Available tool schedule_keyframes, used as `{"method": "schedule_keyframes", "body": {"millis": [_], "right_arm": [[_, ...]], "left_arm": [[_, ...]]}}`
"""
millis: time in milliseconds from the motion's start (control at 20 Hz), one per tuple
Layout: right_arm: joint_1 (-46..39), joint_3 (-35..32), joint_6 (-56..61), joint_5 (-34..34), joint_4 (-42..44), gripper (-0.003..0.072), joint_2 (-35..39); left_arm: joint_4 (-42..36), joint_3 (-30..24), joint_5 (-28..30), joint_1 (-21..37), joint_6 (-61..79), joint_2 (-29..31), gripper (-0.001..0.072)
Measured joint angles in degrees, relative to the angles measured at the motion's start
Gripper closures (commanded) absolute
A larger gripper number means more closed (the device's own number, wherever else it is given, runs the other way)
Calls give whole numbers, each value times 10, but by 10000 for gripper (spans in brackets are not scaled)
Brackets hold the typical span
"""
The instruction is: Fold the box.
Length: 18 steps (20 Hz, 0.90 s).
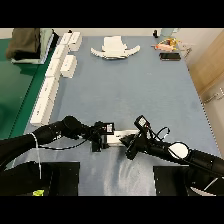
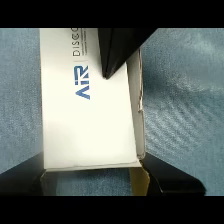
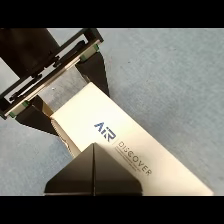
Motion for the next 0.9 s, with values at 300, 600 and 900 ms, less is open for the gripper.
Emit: {"method": "schedule_keyframes", "body": {"millis": [300, 600, 900], "right_arm": [[1, -5, 0, -10, 1, 685, 0], [2, 2, 0, -19, 2, 684, 7], [1, 13, 0, -39, -1, 684, 49]], "left_arm": [[0, 0, 0, 0, 0, 0, 115], [0, 0, 0, 0, 0, 0, 115], [-1, 0, 0, 0, -1, 0, 115]]}}
